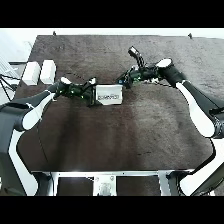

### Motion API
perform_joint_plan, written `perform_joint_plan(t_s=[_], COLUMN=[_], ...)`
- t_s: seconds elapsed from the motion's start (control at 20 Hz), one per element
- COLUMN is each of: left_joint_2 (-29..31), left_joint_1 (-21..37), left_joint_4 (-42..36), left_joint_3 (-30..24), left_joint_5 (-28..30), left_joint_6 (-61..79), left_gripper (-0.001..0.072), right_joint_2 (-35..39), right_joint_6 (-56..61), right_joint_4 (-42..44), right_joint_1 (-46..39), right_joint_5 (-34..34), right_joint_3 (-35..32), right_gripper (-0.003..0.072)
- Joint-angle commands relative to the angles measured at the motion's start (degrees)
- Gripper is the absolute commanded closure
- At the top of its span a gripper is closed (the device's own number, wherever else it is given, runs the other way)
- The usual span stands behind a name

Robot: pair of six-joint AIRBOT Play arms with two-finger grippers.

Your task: Fold the box and place the chain.

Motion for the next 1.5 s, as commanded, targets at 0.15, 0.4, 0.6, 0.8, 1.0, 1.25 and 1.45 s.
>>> perform_joint_plan(t_s=[0.15, 0.4, 0.6, 0.8, 1.0, 1.25, 1.45], left_joint_2=[0.0, 0.0, 0.0, 0.0, 0.0, 0.0, 0.0], left_joint_1=[0.0, 0.0, 0.0, 0.0, 0.0, 0.0, 0.0], left_joint_4=[0.0, 0.0, 0.0, 0.0, 0.0, 0.0, 0.0], left_joint_3=[0.0, 0.0, 0.0, 0.0, 0.0, 0.0, 0.0], left_joint_5=[0.1, 0.1, 0.1, 0.1, 0.1, 0.1, 0.1], left_joint_6=[0.0, 0.0, 0.0, 0.0, 0.0, 0.0, 0.0], left_gripper=[0.0178, 0.0178, 0.0178, 0.0178, 0.0178, 0.0178, 0.0178], right_joint_2=[-0.4, -0.4, -0.4, -0.4, -0.5, -0.8, -2.1], right_joint_6=[0.9, 0.4, -1.4, -3.8, -3.8, -3.8, -3.4], right_joint_4=[-2.0, -5.8, -5.7, -5.3, -5.4, -7.2, -7.7], right_joint_1=[2.1, 4.4, 4.3, 4.5, 4.5, 4.5, 4.5], right_joint_5=[7.4, 6.6, 1.6, -0.4, 1.4, 5.0, 4.9], right_joint_3=[0.2, 0.2, 0.3, 0.4, 0.4, 0.4, 0.4], right_gripper=[0.0536, 0.0467, 0.0464, 0.0464, 0.0419, 0.0393, 0.0393])
